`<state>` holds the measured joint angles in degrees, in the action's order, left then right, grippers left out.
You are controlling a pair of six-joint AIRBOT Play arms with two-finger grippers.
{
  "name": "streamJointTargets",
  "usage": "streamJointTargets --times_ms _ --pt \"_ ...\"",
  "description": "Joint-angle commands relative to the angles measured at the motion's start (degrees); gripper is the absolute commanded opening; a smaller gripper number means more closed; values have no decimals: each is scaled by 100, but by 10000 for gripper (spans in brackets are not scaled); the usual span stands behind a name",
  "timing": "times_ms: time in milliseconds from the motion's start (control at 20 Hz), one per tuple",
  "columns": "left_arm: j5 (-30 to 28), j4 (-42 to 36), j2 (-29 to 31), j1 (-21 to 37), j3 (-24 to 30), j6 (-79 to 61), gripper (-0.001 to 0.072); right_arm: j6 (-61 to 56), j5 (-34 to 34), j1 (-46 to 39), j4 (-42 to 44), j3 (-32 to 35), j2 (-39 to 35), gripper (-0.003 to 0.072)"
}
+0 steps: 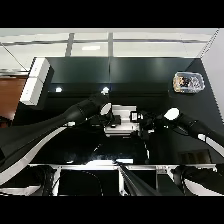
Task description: Fold the box and place the chain.
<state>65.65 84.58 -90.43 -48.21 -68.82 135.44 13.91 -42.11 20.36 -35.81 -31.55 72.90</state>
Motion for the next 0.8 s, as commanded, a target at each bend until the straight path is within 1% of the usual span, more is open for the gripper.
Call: streamJointTargets --times_ms 0,100,150,200,250,300,350,400,750 --pt "109 26 -4 -2 -7 4 448 -4 -4 4 0 0 -2 212" --pt "107 28 -4 -2 -7 4 443 -2 -4 4 0 0 -2 212" --pt "107 28 -4 -2 -7 7 386 -2 -4 4 0 0 0 212" --pt "107 44 -4 -2 -7 4 203 -4 -4 4 0 0 -2 212" --pt "103 44 -4 -2 -7 4 147 -4 -4 4 2 0 -2 211" --pt "101 44 -4 -2 -7 4 142 -4 -4 4 2 0 -2 211" --pt "96 39 -4 -2 -7 4 98 -4 -7 4 2 0 -2 211" --pt "96 39 -4 -2 -7 2 26 -2 -7 4 2 0 -2 211" --pt "92 31 -4 -2 -7 -39 26 -46 -7 2 0 0 -11 218"
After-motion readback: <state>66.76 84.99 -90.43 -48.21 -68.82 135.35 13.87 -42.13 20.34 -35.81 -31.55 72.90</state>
